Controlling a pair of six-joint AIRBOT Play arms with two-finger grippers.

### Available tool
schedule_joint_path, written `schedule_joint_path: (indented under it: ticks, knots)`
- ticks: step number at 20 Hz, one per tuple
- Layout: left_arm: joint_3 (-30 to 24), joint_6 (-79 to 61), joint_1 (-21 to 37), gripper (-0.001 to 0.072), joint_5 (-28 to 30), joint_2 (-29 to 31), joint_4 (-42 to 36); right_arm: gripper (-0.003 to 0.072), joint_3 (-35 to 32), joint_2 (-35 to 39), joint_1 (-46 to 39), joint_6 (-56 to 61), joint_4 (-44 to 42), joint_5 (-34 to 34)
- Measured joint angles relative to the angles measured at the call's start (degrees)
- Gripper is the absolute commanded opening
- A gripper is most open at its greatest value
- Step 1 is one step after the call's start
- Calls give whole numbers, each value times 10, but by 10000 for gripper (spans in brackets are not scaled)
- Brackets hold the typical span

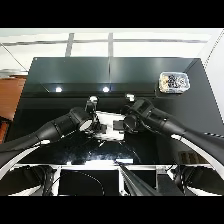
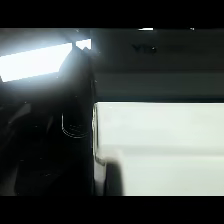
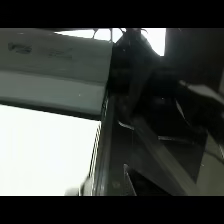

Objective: Fold the box and place the chain.

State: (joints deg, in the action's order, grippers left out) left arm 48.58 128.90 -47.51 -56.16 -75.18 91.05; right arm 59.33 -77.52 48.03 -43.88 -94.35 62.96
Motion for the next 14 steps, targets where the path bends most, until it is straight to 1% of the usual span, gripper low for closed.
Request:
schedule_joint_path:
  ticks: [3, 6, 8, 10, 12, 13, 14]
  knots:
    - [0, 0, 0, 28, 0, 0, 0, 326, 20, 49, -7, -39, 12, 21]
    - [0, -1, 0, 28, 0, 0, 0, 326, 37, 112, -23, -81, 49, 56]
    - [0, -1, 0, 28, 0, 0, 0, 326, 42, 149, -48, -110, 95, 87]
    - [0, -1, 0, 28, 0, 0, 0, 326, 43, 172, -88, -137, 159, 117]
    - [0, -1, 0, 28, 0, 0, 0, 328, 37, 183, -143, -158, 217, 118]
    - [0, -1, 0, 28, 0, 0, 0, 539, 32, 184, -175, -164, 238, 106]
    - [0, -1, 0, 28, 0, 0, 0, 700, 27, 181, -211, -169, 253, 85]
